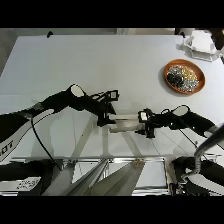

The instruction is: Fold the box and place the chain.

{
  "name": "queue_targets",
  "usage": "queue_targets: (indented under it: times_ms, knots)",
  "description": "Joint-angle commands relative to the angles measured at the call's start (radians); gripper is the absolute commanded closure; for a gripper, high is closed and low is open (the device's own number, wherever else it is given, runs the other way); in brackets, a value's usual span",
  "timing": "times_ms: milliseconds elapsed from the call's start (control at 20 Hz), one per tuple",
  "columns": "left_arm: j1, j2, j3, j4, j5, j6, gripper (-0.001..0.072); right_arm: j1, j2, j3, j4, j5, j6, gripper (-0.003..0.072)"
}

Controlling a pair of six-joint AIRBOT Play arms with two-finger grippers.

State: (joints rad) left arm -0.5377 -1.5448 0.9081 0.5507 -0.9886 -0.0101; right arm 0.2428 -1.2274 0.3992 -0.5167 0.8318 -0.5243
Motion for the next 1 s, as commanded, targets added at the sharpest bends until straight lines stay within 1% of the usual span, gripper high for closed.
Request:
queue_targets:
  times_ms: [0,150,250,300,350,400,450,500,550,600,650,700,750,800,850,900,950]
  knots:
    - [0.045,0.066,0.001,0.014,-0.023,-0.063,0.0203,-0.001,0.0,0.0,0.0,0.002,0.002,0.027]
    - [0.106,0.157,0.001,0.108,-0.056,-0.164,0.0203,-0.001,0.0,0.0,0.001,0.002,0.002,0.027]
    - [0.154,0.224,0.001,0.182,-0.126,-0.285,0.0204,-0.001,0.0,0.0,0.0,0.002,0.002,0.027]
    - [0.179,0.259,0.001,0.214,-0.179,-0.353,0.0206,-0.001,0.0,0.0,0.001,0.002,0.002,0.027]
    - [0.198,0.292,0.001,0.24,-0.232,-0.42,0.0231,-0.001,0.0,0.0,0.001,0.002,0.002,0.027]
    - [0.216,0.325,0.001,0.26,-0.289,-0.485,0.0283,-0.001,0.0,0.0,0.0,0.002,0.002,0.027]
    - [0.222,0.356,0.001,0.273,-0.341,-0.533,0.032,-0.001,0.0,0.0,0.0,0.002,0.002,0.027]
    - [0.22,0.387,0.0,0.28,-0.384,-0.592,0.0329,-0.001,0.0,0.0,0.001,0.002,0.002,0.027]
    - [0.206,0.415,0.0,0.265,-0.423,-0.656,0.0369,-0.001,0.0,0.0,0.0,0.002,0.002,0.027]
    - [0.179,0.437,-0.003,0.252,-0.451,-0.694,0.0414,-0.001,0.0,0.0,0.0,0.002,0.002,0.027]
    - [0.14,0.457,-0.011,0.242,-0.464,-0.713,0.0494,-0.001,0.0,0.0,0.0,0.002,0.002,0.027]
    - [0.086,0.473,-0.027,0.233,-0.462,-0.723,0.0599,-0.001,0.0,0.0,0.001,0.002,0.002,0.027]
    - [0.029,0.482,-0.045,0.21,-0.457,-0.724,0.0678,-0.001,0.0,0.0,0.0,0.002,0.002,0.027]
    - [-0.039,0.482,-0.067,0.169,-0.438,-0.724,0.0707,-0.001,0.0,0.0,0.001,0.002,0.002,0.027]
    - [-0.113,0.482,-0.092,0.117,-0.385,-0.724,0.0707,-0.001,0.0,0.0,0.001,0.002,0.002,0.027]
    - [-0.183,0.481,-0.114,0.078,-0.305,-0.724,0.0707,-0.001,0.0,0.0,0.0,0.002,0.002,0.027]
    - [-0.261,0.48,-0.134,0.055,-0.19,-0.723,0.0707,-0.001,0.0,0.0,0.0,0.002,0.002,0.027]
